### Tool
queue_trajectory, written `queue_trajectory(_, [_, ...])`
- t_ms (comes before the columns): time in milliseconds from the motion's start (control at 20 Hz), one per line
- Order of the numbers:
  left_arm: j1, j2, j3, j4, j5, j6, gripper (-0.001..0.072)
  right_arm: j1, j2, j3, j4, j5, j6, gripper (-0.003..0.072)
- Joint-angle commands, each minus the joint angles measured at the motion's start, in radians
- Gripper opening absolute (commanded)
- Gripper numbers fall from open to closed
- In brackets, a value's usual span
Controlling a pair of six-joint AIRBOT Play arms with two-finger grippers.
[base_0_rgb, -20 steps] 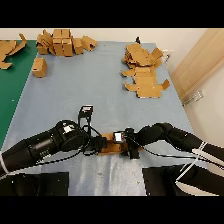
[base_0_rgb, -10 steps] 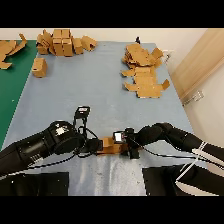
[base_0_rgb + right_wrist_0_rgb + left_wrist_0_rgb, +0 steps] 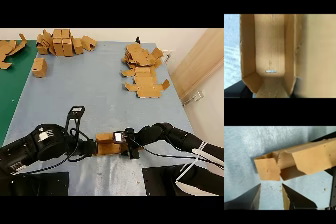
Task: Fold the box.
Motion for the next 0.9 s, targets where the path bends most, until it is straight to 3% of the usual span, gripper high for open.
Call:
queue_trajectory(0, [0.0,0.073,-0.045,0.002,-0.006,-0.035,0.0428,0.0,0.0,0.001,0.0,0.0,0.0,0.0582])
queue_trajectory(150, [0.0,0.135,-0.153,0.002,0.037,-0.105,0.0428,0.0,0.0,0.001,0.0,0.0,0.0,0.0581])
queue_trajectory(350, [0.002,0.188,-0.288,0.002,0.273,-0.16,0.0428,0.0,0.0,0.0,0.0,0.0,0.0,0.0581])
queue_trajectory(450, [0.002,0.187,-0.329,0.003,0.323,-0.158,0.0428,0.0,0.0,0.0,0.0,0.0,0.0,0.0581])
queue_trajectory(850, [0.002,0.187,-0.347,0.029,0.338,-0.151,0.0427,0.0,0.0,0.0,0.0,-0.001,0.0,0.0581])
